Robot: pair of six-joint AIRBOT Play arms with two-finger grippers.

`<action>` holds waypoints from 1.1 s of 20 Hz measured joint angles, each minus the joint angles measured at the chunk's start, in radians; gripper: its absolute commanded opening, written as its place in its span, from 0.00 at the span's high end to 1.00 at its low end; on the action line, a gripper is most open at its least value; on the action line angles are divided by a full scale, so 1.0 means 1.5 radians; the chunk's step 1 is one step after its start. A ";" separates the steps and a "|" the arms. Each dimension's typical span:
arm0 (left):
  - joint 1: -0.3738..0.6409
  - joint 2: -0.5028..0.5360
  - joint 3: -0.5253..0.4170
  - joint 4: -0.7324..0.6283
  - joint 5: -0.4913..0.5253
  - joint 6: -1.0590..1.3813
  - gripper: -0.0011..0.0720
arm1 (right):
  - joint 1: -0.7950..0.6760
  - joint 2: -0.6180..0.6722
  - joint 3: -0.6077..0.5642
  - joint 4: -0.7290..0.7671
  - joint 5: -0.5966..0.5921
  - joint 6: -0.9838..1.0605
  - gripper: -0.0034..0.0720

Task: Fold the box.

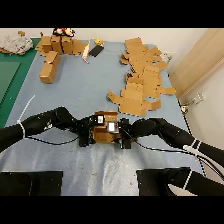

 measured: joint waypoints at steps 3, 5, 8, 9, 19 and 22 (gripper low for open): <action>0.000 0.000 0.000 0.000 0.000 0.000 0.26 | 0.000 -0.001 0.000 -0.007 0.005 0.000 0.36; 0.000 0.000 0.000 0.000 0.000 0.000 0.26 | 0.000 -0.002 0.000 -0.009 0.006 0.000 0.36; 0.000 0.000 0.000 0.000 0.000 0.000 0.26 | 0.000 -0.002 0.000 -0.012 0.008 0.000 0.36; 0.000 0.000 0.000 0.000 0.000 0.000 0.26 | 0.000 -0.002 0.000 -0.012 0.009 0.000 0.36; 0.000 0.000 0.000 -0.001 0.001 -0.002 0.26 | 0.000 0.012 -0.001 -0.033 0.007 0.071 0.94; 0.000 0.000 0.000 -0.001 0.001 -0.001 0.26 | -0.002 0.046 -0.001 -0.100 -0.005 0.227 0.95</action>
